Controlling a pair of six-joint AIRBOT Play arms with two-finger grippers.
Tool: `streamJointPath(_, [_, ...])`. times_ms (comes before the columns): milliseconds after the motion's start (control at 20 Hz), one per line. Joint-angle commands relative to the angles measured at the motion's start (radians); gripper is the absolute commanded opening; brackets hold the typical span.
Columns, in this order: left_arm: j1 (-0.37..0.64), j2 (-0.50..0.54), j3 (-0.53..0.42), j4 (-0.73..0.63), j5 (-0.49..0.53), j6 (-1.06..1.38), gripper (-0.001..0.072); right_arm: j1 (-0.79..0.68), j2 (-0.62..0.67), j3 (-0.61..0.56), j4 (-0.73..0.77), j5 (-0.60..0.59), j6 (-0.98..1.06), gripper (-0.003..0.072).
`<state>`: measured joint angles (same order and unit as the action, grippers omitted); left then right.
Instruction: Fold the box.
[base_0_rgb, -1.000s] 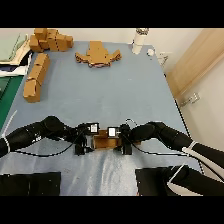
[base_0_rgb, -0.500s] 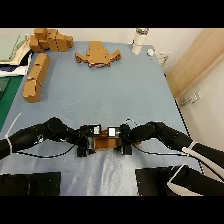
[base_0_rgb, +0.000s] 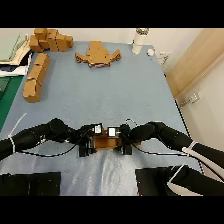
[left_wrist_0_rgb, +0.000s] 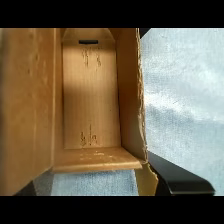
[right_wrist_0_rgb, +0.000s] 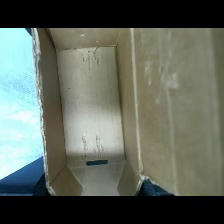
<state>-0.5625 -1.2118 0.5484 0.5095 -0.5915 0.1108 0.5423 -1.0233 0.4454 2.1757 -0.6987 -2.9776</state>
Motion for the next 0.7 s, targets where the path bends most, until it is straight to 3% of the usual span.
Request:
streamJointPath(0, [0.001,-0.01,0.0,-0.022,0.006,-0.004,0.0693,0.0,0.0,0.0,0.0,0.001,0.0,0.0581])
streamJointPath(250, [0.001,-0.01,0.0,-0.042,0.008,-0.003,0.0692,0.0,0.0,0.0,0.0,0.001,0.0,0.0581])
streamJointPath(300, [0.001,-0.011,0.0,-0.042,0.008,-0.003,0.065,0.0,0.0,0.0,0.0,0.001,0.0,0.0581])
streamJointPath(350, [0.001,-0.011,0.0,-0.038,0.007,-0.003,0.054,0.0,0.0,0.0,0.0,0.001,0.0,0.0581])
streamJointPath(400, [0.001,-0.011,0.0,-0.038,0.006,0.002,0.0526,0.0,0.0,0.0,0.0,0.001,0.0,0.0581])
streamJointPath(650, [0.001,-0.011,-0.003,-0.038,0.005,0.005,0.0526,0.0,0.0,0.0,0.0,0.001,0.0,0.0581])
